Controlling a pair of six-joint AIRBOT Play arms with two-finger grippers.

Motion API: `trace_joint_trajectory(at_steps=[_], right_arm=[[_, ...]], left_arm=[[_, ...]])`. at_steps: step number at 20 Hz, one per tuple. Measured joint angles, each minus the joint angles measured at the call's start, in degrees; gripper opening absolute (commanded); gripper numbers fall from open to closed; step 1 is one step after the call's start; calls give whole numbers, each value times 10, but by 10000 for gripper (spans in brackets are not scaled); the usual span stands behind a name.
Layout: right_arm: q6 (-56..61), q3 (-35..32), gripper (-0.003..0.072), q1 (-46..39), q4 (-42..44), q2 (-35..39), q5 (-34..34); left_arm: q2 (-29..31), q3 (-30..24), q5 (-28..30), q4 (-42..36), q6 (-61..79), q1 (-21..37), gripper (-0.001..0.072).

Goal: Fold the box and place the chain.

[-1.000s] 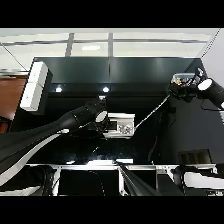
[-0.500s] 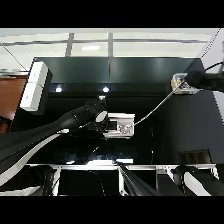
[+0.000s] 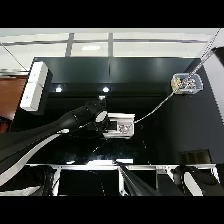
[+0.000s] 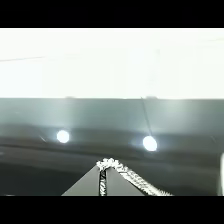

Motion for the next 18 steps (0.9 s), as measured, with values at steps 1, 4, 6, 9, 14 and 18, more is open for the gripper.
trace_joint_trajectory(at_steps=[1,4,6,9,14,18], right_arm=[[-6,13,4,0,17,2,5],[-28,44,4,0,80,5,21],[-42,55,4,0,120,6,36],[-55,59,6,0,157,7,77],[-62,10,5,15,184,7,157],[-63,-76,4,48,202,5,174]], left_arm=[[0,0,0,0,0,0,31],[0,0,0,0,0,0,31],[0,0,0,0,0,0,31],[0,0,0,0,0,0,31],[0,0,0,0,0,0,31],[0,0,0,0,0,0,31]])
